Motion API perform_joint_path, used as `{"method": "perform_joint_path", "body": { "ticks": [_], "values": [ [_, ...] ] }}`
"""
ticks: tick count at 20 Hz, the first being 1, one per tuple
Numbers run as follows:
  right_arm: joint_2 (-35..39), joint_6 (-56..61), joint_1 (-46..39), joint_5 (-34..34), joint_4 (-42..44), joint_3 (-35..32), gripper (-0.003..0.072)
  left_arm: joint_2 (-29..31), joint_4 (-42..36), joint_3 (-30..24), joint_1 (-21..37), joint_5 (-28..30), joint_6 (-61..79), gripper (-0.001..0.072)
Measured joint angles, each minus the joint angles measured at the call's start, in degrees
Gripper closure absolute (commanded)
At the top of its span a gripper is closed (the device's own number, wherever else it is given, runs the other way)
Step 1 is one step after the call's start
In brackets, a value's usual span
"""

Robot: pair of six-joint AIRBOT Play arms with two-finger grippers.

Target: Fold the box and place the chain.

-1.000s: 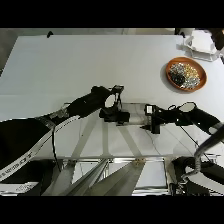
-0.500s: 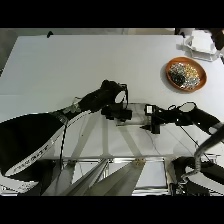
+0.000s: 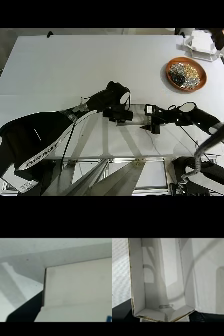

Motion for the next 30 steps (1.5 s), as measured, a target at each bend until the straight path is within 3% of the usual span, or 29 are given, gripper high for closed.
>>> {"method": "perform_joint_path", "body": {
  "ticks": [9, 10, 12, 18, 20, 22, 24, 25, 30],
  "values": [
    [0.0, 0.0, 0.0, 0.0, 0.0, 0.0, 0.0281, -0.2, 0.6, 0.0, -0.9, 1.7, -7.5, 0.0493],
    [0.0, 0.0, 0.0, 0.1, 0.0, 0.0, 0.0281, 0.1, 0.9, -0.3, -1.1, 2.4, -7.8, 0.046],
    [0.0, 0.1, -0.1, 0.0, 0.0, 0.0, 0.0281, 1.1, 1.0, -1.4, -1.6, 5.3, -8.7, 0.0312],
    [0.0, 0.0, 0.0, 0.0, 0.0, 0.0, 0.0281, 4.5, 0.9, -6.5, -2.2, 7.5, -10.0, 0.0303],
    [0.0, 0.0, 0.0, 0.0, 0.0, 0.0, 0.0281, 4.9, 1.2, -7.2, -2.4, 7.6, -10.3, 0.0427],
    [0.0, 0.0, 0.0, 0.0, 0.0, 0.0, 0.0281, 5.1, 1.3, -7.5, -2.5, 7.6, -10.3, 0.0471],
    [0.0, -0.1, 0.0, 0.1, 0.0, 0.0, 0.0281, 5.2, 1.6, -7.8, -2.6, 7.3, -10.3, 0.0666],
    [0.0, -0.2, 0.0, 0.1, -0.1, 0.0, 0.0281, 5.2, 1.8, -7.8, -2.6, 6.9, -10.4, 0.0704],
    [0.0, 0.0, 0.0, 0.1, 0.0, 0.0, 0.0281, 5.2, 1.9, -7.9, -2.6, 7.2, -10.4, 0.07]
  ]
}}
